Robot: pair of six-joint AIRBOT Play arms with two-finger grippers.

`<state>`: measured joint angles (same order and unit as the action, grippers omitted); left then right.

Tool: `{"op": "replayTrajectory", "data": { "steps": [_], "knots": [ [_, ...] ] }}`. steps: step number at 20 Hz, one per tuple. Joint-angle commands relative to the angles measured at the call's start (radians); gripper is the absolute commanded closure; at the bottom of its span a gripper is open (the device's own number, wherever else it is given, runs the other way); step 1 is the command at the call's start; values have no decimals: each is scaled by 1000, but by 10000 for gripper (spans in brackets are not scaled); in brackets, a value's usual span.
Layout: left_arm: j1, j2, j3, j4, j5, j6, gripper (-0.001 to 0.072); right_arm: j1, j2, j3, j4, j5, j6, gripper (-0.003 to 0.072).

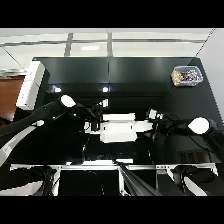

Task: Fold the box and place the chain.

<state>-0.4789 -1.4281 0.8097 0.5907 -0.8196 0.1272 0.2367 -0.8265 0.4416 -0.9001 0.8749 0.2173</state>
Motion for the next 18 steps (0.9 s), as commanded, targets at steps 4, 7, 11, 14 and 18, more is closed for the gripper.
{"op": "replayTrajectory", "data": {
  "steps": [4,7,11,14,18],
  "knots": [
    [-1,-1,0,1,4,1,684,145,-106,-23,108,-37,-217,61],
    [-1,-1,0,1,4,1,683,211,-161,-22,158,-147,-245,60],
    [-1,-1,0,1,0,1,683,271,-185,-21,175,-231,-270,60],
    [-1,-1,0,0,0,0,683,238,-184,12,166,-233,-270,61],
    [-1,-1,0,1,0,0,683,147,-184,79,174,-177,-270,60]
  ]
}}
